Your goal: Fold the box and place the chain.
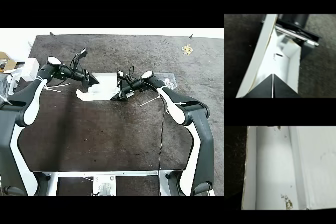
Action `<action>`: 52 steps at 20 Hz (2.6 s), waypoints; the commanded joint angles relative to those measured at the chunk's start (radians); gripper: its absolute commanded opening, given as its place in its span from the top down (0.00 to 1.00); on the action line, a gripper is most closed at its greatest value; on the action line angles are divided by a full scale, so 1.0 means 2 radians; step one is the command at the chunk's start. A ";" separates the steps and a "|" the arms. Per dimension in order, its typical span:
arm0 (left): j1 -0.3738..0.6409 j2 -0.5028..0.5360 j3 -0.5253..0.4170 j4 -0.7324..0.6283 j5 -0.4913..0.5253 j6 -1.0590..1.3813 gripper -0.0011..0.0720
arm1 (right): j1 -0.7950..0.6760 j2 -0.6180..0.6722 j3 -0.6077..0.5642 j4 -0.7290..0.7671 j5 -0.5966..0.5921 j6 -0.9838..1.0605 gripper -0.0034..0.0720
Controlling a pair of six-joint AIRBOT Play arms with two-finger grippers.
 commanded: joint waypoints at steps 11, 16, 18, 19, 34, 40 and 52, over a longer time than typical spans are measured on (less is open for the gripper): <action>-0.003 -0.036 -0.006 0.040 0.066 -0.032 0.97 | 0.000 0.000 0.000 0.000 0.000 0.000 0.37; -0.003 -0.036 -0.006 0.040 0.056 -0.030 0.97 | 0.000 0.000 0.000 0.000 0.000 0.000 0.37; -0.003 -0.032 -0.005 0.037 0.057 -0.016 0.97 | 0.000 0.000 0.000 0.000 0.000 0.000 0.37; -0.002 -0.024 -0.005 0.037 0.057 -0.003 0.97 | 0.000 0.000 0.000 0.000 0.000 0.000 0.37; 0.015 0.061 -0.008 0.253 -0.045 0.084 0.01 | 0.000 0.000 0.000 0.000 0.000 0.000 0.37; -0.012 0.061 -0.093 0.257 0.038 0.129 0.01 | 0.000 0.000 0.000 0.000 0.000 0.000 0.37; -0.025 0.061 -0.106 0.231 0.069 0.134 0.11 | 0.000 0.000 0.000 0.000 0.000 0.000 0.37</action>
